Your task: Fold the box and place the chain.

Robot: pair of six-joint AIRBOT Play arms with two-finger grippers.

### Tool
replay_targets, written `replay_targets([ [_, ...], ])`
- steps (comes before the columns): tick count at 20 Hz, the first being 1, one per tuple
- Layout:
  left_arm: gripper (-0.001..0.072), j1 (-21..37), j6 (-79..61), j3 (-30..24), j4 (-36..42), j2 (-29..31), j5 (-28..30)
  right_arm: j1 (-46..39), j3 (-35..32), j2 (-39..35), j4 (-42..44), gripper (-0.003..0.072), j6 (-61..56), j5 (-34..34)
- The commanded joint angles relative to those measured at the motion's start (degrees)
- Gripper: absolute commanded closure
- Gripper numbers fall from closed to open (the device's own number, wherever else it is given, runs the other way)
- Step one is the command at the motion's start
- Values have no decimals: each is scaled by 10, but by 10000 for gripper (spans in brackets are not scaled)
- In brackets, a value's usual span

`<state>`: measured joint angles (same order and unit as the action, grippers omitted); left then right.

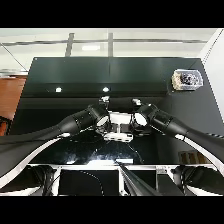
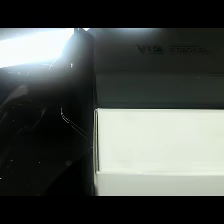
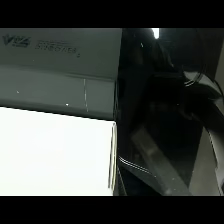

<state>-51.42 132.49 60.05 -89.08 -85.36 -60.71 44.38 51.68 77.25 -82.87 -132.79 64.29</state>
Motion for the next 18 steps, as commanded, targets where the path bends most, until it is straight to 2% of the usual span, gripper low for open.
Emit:
replay_targets([
  [1, 678, 0, 0, 0, 0, 0, 0, 0, 0, 5, -3, 446, 0, 0],
  [9, 678, 0, 0, 0, 0, 0, 0, 0, 0, 11, -1, 456, 0, -1],
  [10, 678, 0, 0, 0, 0, 0, 0, 0, 0, 11, -1, 592, 0, -1],
  [11, 678, 0, 0, 0, 0, 0, 0, 0, 0, 11, -1, 628, 0, -1],
  [16, 678, 0, 0, 0, 0, 0, 0, 0, 0, 11, -1, 636, 0, -2],
  [17, 678, 0, 0, 0, 0, 0, 0, 0, 0, 11, -1, 580, 0, -2],
  [18, 678, 0, 0, 0, 0, 0, 0, 0, 0, 10, -2, 390, 0, 0],
])
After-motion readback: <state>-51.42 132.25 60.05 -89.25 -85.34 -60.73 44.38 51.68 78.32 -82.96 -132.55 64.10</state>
